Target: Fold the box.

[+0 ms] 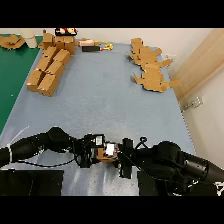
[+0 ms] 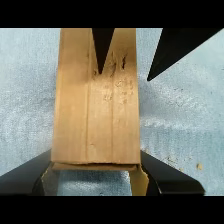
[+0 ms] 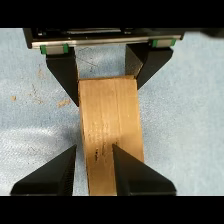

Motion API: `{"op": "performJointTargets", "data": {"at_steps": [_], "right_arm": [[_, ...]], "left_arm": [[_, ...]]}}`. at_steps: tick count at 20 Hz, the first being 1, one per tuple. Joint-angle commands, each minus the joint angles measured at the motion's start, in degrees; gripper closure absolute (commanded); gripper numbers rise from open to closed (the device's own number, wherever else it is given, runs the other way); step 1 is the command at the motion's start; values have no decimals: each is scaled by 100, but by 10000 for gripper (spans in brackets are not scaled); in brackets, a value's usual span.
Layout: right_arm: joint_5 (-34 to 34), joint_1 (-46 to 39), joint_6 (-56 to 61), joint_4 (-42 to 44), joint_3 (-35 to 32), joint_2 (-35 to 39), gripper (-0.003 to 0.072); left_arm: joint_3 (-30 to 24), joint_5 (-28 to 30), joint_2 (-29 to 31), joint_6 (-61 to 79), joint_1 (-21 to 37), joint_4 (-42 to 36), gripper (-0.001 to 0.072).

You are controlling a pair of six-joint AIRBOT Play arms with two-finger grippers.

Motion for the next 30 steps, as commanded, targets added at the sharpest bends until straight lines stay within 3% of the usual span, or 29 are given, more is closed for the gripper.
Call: {"op": "performJointTargets", "data": {"at_steps": [1,10,13,14,15,16,19,21,25,28,30], "right_arm": [[35,4,-2,0,7,50,322],[-7,4,44,-63,90,216,305],[-581,2,684,44,293,603,315],[-990,2,1158,39,411,804,359],[-1362,2,1777,42,490,992,476],[-1676,2,2645,70,496,1158,665],[-2149,2,4385,911,234,1285,686],[-1368,4,4527,2271,-299,1285,686],[1478,127,4505,4417,-1541,1287,687],[3499,522,4710,4566,-1746,1176,687],[3971,531,4824,4518,-1749,938,687]], "left_arm": [[4,4,2,0,2,0,201],[4,4,2,0,2,0,201],[4,4,2,0,2,0,201],[4,4,2,0,2,0,201],[4,4,2,0,2,0,201],[4,7,2,0,2,0,201],[4,4,2,0,2,0,201],[4,7,2,0,2,0,201],[4,4,2,0,2,0,201],[4,7,2,0,2,0,201],[4,4,2,0,2,0,201]]}}
